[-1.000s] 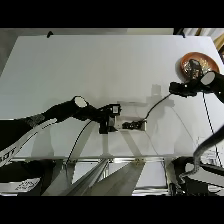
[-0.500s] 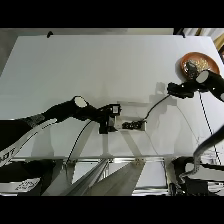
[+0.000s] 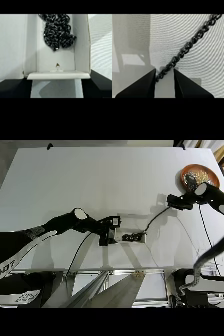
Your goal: Fold the box and place the chain.
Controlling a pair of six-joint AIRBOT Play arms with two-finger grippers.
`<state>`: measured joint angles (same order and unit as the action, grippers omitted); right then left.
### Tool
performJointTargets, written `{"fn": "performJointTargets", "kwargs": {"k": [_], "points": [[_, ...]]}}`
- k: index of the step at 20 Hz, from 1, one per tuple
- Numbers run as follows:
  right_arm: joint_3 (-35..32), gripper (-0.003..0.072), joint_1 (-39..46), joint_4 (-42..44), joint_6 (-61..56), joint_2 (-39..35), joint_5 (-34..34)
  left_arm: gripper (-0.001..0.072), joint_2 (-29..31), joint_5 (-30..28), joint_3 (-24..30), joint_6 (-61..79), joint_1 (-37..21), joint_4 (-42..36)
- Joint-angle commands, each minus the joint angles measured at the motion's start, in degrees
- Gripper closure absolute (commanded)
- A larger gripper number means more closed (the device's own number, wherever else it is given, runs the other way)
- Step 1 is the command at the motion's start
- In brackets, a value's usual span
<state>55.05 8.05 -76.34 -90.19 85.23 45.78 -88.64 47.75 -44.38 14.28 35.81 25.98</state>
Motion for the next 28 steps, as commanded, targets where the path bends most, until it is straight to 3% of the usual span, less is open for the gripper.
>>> {"fn": "performJointTargets", "kwargs": {"k": [1,4,11,17,24,28], "points": [[0.1,0.0471,0.0,0.1,0.0,1.0,-0.9,0.0573,0.0,0.1,0.0,0.0,0.0,0.0],[0.1,0.0472,0.0,0.3,-0.1,2.5,-0.2,0.0573,0.0,0.1,0.0,0.0,0.0,0.0],[0.2,0.0673,0.0,0.3,0.0,2.9,0.2,0.0573,0.0,0.1,0.0,0.0,0.0,0.0],[0.2,0.0677,0.0,0.2,2.7,0.8,2.1,0.0573,0.0,0.1,0.0,0.0,0.0,0.0],[0.2,0.0677,-0.2,0.1,9.5,-15.6,6.4,0.0573,0.0,0.1,0.0,0.0,0.0,0.0],[0.2,0.0677,-1.3,0.1,12.9,-27.3,12.5,0.0573,0.0,0.1,0.0,0.0,0.0,0.0]]}}
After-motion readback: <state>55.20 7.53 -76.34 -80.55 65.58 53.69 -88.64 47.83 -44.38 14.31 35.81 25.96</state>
